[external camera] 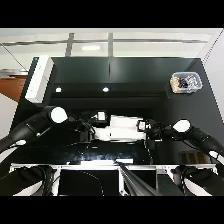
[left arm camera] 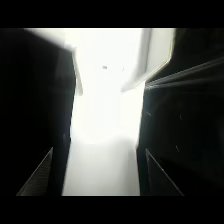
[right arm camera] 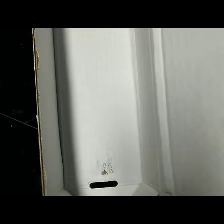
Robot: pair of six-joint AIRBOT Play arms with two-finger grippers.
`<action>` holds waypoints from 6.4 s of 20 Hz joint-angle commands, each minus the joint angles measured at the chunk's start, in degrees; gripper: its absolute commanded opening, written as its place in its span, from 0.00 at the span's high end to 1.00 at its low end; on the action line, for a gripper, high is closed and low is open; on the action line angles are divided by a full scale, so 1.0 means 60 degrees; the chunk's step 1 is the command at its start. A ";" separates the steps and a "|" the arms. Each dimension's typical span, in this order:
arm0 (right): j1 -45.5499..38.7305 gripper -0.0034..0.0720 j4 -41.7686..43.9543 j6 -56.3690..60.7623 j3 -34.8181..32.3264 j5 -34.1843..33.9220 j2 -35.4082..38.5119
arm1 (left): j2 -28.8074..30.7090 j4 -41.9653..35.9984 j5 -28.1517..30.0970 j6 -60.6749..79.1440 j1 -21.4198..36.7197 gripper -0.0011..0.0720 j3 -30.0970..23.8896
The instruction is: Fold the box and place the chain.
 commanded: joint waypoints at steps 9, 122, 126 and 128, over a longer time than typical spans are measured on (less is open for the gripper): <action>-0.0007 0.32 0.0058 0.0040 0.0007 0.0007 0.0000 | -0.0889 -0.0933 0.1162 0.0688 -0.1122 0.07 -0.0069; -0.0007 0.32 0.0066 0.0040 0.0007 -0.0033 0.0000 | -0.1118 -0.4637 0.0433 -0.7526 0.0466 0.12 -0.0623; -0.0007 0.32 0.0066 0.0040 0.0007 -0.0047 0.0000 | -0.1118 -0.3585 0.0856 -0.8834 -0.0189 0.12 -0.0466; -0.0007 0.32 0.0066 0.0040 0.0007 -0.0069 0.0000 | -0.1118 -0.3075 0.1177 -0.9133 -0.0579 0.12 -0.0197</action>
